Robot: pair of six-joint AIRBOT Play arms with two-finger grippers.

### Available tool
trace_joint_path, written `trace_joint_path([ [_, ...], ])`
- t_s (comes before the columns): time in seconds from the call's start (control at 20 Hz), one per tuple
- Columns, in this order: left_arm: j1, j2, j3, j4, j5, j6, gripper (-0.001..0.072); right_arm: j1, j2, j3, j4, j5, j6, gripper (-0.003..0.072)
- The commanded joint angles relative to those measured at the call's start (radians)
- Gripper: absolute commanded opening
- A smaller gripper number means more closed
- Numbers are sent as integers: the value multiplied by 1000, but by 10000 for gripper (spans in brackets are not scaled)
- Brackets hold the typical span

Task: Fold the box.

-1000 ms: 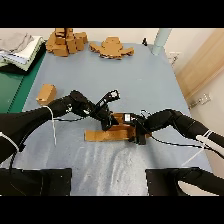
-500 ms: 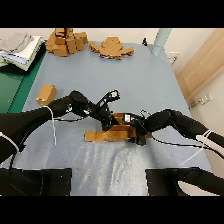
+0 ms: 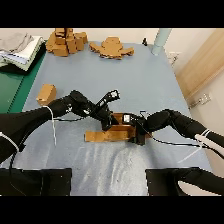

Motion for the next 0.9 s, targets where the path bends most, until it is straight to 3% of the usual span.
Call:
trace_joint_path([
  [0.0,0,-1,0,0,0,0,12,1,-5,0,8,10,-10,720],
  [0.2,0,-1,0,0,0,0,11,1,-28,1,8,10,-10,706],
  [0.3,0,-1,0,0,0,0,11,1,-28,0,8,9,-10,588],
  [0.85,0,-1,0,0,0,0,12,0,-28,1,2,8,-10,591],
])
